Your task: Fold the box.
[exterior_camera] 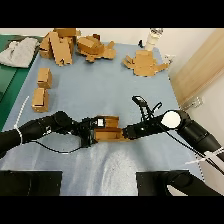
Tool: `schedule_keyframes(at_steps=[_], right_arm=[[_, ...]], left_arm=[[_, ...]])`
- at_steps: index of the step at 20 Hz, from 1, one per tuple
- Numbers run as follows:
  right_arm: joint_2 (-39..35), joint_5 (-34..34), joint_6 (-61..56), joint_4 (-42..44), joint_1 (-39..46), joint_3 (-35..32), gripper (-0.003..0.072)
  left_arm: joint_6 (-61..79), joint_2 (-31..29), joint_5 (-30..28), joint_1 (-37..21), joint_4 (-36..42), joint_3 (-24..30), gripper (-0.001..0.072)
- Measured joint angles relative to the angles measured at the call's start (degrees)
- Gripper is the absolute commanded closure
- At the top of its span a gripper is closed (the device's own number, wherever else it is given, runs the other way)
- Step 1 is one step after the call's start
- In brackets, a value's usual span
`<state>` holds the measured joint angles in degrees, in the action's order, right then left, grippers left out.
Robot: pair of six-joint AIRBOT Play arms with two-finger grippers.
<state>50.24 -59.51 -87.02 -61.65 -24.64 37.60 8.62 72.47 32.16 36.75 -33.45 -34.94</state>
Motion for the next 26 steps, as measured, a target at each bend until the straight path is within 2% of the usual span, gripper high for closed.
schedule_keyframes(at_steps=[5,9,13,19,22,26], right_arm=[[0.35,0.98,1.44,2.21,0.0,0.0,0.0685],[1.01,4.35,4.5,5.88,0.0,0.02,0.0689],[5.79,8.52,14.38,19.8,0.48,0.02,0.0689],[19.69,10.45,32.96,42.71,3.45,0.15,0.0689],[24.85,10.38,38.64,47.67,4.2,0.46,0.0689],[28.57,11.21,43.71,49.9,4.68,0.59,0.0689]], left_arm=[[2.25,-0.04,0.5,0.0,-0.31,-0.04,0.0308],[2.75,-0.04,0.74,0.0,-0.35,-0.11,0.0308],[2.86,-0.04,0.83,0.0,-0.35,-0.11,0.0307],[2.91,-0.04,0.92,0.0,-0.35,-0.11,0.0308],[2.86,-0.04,0.98,0.0,-0.33,-0.11,0.0308],[2.86,-0.04,1.11,0.0,-0.33,-0.11,0.0308]])
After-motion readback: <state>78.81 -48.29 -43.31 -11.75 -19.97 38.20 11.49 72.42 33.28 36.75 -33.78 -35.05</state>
